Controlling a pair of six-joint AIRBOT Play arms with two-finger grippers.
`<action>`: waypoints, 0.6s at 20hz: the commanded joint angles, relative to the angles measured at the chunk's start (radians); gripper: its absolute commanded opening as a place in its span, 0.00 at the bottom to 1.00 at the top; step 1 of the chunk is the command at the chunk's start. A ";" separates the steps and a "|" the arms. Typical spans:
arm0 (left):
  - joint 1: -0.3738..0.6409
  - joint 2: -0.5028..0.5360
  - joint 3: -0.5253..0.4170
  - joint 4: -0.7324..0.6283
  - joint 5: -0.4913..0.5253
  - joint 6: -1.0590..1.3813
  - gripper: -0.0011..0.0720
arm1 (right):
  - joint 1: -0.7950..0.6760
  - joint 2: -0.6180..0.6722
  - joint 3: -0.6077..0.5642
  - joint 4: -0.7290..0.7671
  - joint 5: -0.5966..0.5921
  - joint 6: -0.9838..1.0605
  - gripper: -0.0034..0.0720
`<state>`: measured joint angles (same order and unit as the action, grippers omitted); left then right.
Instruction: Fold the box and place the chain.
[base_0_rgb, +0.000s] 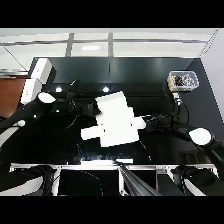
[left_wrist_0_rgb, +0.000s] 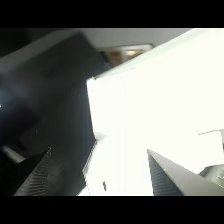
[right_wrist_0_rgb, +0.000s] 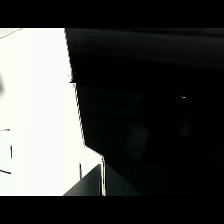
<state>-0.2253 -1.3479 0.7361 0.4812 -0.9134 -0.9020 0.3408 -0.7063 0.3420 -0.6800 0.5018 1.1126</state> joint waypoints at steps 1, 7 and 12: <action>0.058 -0.108 0.038 -0.106 -0.165 0.216 0.98 | 0.008 0.001 -0.003 0.011 -0.011 0.024 0.06; 0.006 -0.259 0.135 -0.105 -0.343 0.364 0.98 | 0.008 0.001 -0.004 0.037 -0.010 0.028 0.06; 0.005 -0.326 0.187 -0.085 -0.379 0.382 0.98 | 0.008 0.001 -0.003 0.055 0.014 0.028 0.06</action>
<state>-0.2180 -1.6348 0.8948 0.3855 -1.2503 -0.5472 0.3481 -0.7059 0.3389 -0.6338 0.4995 1.1404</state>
